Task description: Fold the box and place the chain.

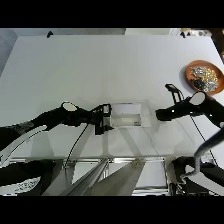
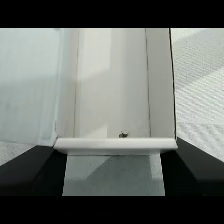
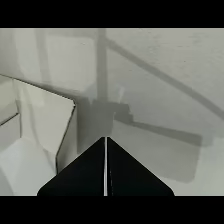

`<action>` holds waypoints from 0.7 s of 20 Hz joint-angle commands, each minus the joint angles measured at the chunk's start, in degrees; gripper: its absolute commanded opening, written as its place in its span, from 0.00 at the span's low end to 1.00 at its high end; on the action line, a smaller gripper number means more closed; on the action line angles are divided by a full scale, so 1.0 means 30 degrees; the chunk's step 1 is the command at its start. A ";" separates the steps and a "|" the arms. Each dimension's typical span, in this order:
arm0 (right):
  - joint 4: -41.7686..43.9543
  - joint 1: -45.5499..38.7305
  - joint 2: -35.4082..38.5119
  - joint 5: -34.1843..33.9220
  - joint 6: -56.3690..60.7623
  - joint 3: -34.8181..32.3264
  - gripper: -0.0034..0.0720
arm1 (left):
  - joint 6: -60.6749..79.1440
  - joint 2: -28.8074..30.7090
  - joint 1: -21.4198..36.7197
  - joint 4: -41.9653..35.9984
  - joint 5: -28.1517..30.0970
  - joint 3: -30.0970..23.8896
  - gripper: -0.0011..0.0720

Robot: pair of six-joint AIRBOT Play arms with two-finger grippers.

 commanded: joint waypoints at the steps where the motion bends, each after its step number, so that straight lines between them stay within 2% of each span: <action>1: 0.2739 0.0546 -0.1086 -0.0029 -0.1756 -0.0007 0.07 | 0.0007 0.0007 0.0007 0.0015 0.0007 0.0015 0.20; 5: 0.3220 0.0546 -0.1115 -0.0160 -0.2076 -0.0007 0.07 | 0.0007 0.0007 0.0007 0.0015 0.0007 0.0007 0.20; 10: 0.4138 0.0546 -0.0590 0.1202 -0.2499 -0.0007 0.07 | 0.0007 0.0007 0.0007 0.0015 0.0007 0.0015 0.20; 13: 0.4240 0.0546 0.0758 0.1268 -0.2484 0.0007 0.14 | 0.0007 0.0000 0.0007 0.0015 0.0007 0.0007 0.20; 14: 0.4452 0.0546 0.0991 0.1443 -0.2484 0.0007 0.21 | 0.0007 0.0007 0.0007 0.0007 0.0007 0.0007 0.20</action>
